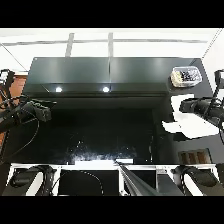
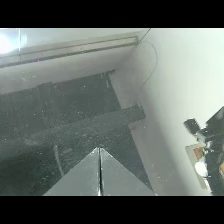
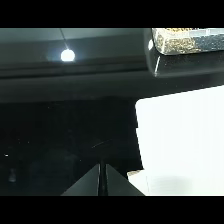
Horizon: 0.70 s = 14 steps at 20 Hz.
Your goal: Fold the box and place the chain.
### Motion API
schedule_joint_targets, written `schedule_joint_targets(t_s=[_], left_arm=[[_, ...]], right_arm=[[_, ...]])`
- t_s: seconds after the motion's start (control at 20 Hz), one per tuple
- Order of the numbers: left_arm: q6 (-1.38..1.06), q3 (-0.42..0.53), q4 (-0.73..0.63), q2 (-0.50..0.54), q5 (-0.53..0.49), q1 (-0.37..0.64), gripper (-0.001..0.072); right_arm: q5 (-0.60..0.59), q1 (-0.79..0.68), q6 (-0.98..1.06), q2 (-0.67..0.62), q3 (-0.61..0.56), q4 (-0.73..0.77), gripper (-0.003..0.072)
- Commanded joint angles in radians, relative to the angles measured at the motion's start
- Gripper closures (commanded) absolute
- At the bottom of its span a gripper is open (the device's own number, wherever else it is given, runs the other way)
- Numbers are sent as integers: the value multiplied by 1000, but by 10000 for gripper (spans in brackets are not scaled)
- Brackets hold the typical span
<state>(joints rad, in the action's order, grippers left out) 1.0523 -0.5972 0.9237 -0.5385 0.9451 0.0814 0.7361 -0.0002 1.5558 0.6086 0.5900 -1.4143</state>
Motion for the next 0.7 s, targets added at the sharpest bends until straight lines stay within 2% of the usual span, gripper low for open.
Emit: schedule_joint_targets(t_s=[0.0, 0.6, 0.65], left_arm=[[0, 1, 0, 1, 0, 1, 682], [0, 1, 0, 1, -1, 1, 682], [0, 3, -1, 0, -32, 0, 682]], right_arm=[[0, 0, 0, 0, 0, 0, 646], [0, 0, 0, 0, 0, 0, 646], [-2, 0, 1, 0, 0, 3, 646]])
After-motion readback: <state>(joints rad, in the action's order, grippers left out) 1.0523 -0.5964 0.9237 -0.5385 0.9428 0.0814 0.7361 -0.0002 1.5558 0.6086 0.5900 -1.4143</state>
